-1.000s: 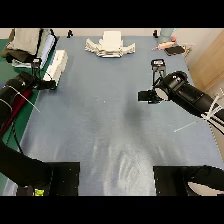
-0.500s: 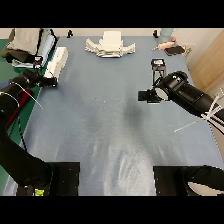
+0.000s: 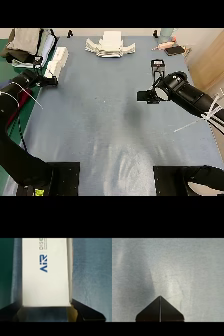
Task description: Fold the box.
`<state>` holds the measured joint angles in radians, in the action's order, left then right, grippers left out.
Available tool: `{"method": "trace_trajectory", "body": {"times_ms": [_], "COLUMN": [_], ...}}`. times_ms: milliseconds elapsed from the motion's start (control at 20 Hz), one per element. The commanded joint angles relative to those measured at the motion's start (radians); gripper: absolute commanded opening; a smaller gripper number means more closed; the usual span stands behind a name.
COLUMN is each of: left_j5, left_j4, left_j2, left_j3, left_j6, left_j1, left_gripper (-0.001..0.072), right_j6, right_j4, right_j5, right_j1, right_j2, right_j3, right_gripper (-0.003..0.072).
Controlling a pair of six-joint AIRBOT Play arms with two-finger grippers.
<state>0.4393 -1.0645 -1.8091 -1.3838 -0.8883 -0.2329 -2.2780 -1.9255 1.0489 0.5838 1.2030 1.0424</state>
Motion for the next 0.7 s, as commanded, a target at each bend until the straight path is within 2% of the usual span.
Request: {"method": "trace_trajectory", "body": {"times_ms": [0, 100, 300, 350, 400, 450, 650], "left_j5": [0.164, 0.317, 0.527, 0.591, 0.663, 0.717, 0.861], "left_j4": [-0.056, -0.106, -0.11, -0.11, -0.106, -0.096, -0.05], "left_j2": [0.048, 0.119, 0.303, 0.35, 0.396, 0.433, 0.562], "left_j3": [-0.001, -0.001, -0.001, -0.001, -0.001, -0.001, 0.001], "left_j6": [-0.001, -0.015, -0.03, -0.037, -0.052, -0.058, -0.142], "left_j1": [-0.029, -0.069, -0.118, -0.118, -0.116, -0.109, -0.012], "left_gripper": [0.0694, 0.0694, 0.068, 0.0441, 0.0073, 0.0018, 0.0016], "right_j6": [0.0, 0.0, 0.001, 0.001, 0.021, 0.063, 0.151], "right_j4": [0.018, 0.023, 0.044, 0.062, 0.083, 0.113, 0.197], "right_j5": [0.005, 0.008, 0.007, 0.007, 0.006, 0.0, -0.038], "right_j1": [0.0, 0.0, 0.0, 0.0, 0.0, 0.0, 0.0], "right_j2": [0.001, 0.001, 0.001, 0.002, 0.003, 0.01, 0.047], "right_j3": [0.001, 0.001, 0.001, 0.001, 0.001, 0.001, 0.006], "right_gripper": [0.0002, 0.0002, 0.0002, 0.0002, 0.0002, 0.0002, 0.0002]}}
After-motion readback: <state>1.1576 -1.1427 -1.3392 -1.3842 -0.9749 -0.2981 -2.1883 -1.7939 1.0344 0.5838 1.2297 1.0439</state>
